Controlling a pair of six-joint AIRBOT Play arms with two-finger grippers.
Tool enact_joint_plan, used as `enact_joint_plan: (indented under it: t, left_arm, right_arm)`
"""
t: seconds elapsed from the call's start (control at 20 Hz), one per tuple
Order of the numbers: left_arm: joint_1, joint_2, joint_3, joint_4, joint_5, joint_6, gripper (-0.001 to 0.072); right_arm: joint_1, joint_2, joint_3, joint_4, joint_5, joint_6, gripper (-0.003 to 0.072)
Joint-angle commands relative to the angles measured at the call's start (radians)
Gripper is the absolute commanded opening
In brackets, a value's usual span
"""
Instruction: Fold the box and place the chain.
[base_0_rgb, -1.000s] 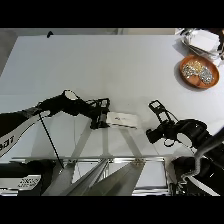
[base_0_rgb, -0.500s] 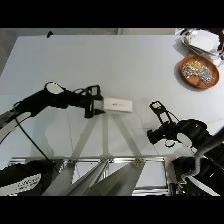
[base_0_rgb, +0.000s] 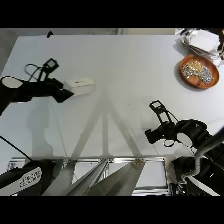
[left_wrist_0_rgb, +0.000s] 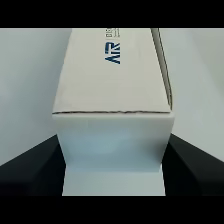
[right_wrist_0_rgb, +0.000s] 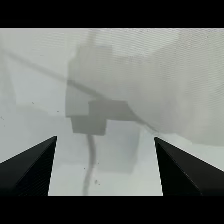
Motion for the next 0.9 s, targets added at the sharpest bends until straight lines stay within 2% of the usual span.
enact_joint_plan:
  t: [0.0, 0.15, 0.3, 0.4, 0.5, 0.6, 0.7, 0.8, 0.85]
  left_arm:
    - [0.139, 0.004, 0.001, 0.171, -0.005, -0.223, 0.0001]
    - [0.180, -0.013, 0.001, 0.245, -0.047, -0.290, 0.0002]
    - [0.180, -0.048, 0.001, 0.276, -0.107, -0.300, 0.0002]
    - [0.179, -0.063, 0.001, 0.276, -0.126, -0.301, 0.0061]
    - [0.179, -0.063, 0.001, 0.276, -0.136, -0.300, 0.0191]
    - [0.180, -0.063, 0.001, 0.280, -0.136, -0.301, 0.0382]
    - [0.180, -0.063, 0.001, 0.286, -0.146, -0.301, 0.0504]
    - [0.180, -0.063, 0.001, 0.287, -0.160, -0.305, 0.0675]
    - [0.180, -0.061, 0.001, 0.287, -0.169, -0.323, 0.0700]
  right_arm:
    - [0.000, 0.000, 0.000, 0.005, -0.052, 0.000, 0.0669]
    - [0.000, 0.000, 0.000, 0.005, -0.084, 0.000, 0.0669]
    - [0.000, 0.000, 0.000, 0.005, -0.084, 0.000, 0.0669]
    - [0.000, 0.000, 0.000, 0.004, -0.084, -0.001, 0.0670]
    - [0.000, 0.000, 0.000, 0.004, -0.084, -0.001, 0.0673]
    - [0.000, 0.000, 0.000, 0.004, -0.084, -0.002, 0.0684]
    - [0.000, 0.000, 0.000, 0.004, -0.085, -0.002, 0.0684]
    - [0.000, 0.000, 0.000, 0.004, -0.087, -0.002, 0.0687]
    - [0.000, 0.000, 0.000, 0.004, -0.087, -0.002, 0.0688]
